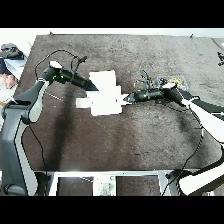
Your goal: Fold the box and place the chain.
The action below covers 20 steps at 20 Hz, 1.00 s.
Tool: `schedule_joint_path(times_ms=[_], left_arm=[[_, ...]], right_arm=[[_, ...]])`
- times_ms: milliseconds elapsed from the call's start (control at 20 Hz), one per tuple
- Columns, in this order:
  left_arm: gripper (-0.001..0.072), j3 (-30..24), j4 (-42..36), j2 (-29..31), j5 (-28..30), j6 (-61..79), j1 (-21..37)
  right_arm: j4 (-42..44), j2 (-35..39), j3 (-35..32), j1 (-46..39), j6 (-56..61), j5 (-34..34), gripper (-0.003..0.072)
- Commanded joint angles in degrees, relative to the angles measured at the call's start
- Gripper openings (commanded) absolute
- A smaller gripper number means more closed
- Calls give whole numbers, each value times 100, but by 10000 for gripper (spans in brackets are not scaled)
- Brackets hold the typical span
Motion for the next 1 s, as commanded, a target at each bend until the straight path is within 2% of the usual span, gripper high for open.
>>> schedule_joint_path(times_ms=[0,550,650,700,750,800,900,950], left_arm=[[348,7,35,-7,-164,116,2],[346,7,297,-7,-297,715,2],[113,7,297,-4,-273,820,2],[114,7,297,-4,-232,822,2],[82,7,291,-4,-212,824,0],[14,7,271,-4,-205,927,2],[13,7,258,-4,-214,1134,2],[13,7,256,-4,-216,1237,0]], right_arm=[[4,-2,-2,-9,4,2,-12],[2,-2,-2,-11,4,2,-11],[2,-2,-2,-15,7,2,-11],[0,-2,-2,-15,4,2,-12],[-2,-2,-2,-15,7,4,-12],[0,-2,-2,-17,7,4,-11],[-20,0,-2,-22,4,13,-11],[-70,0,-2,-42,2,66,14]])
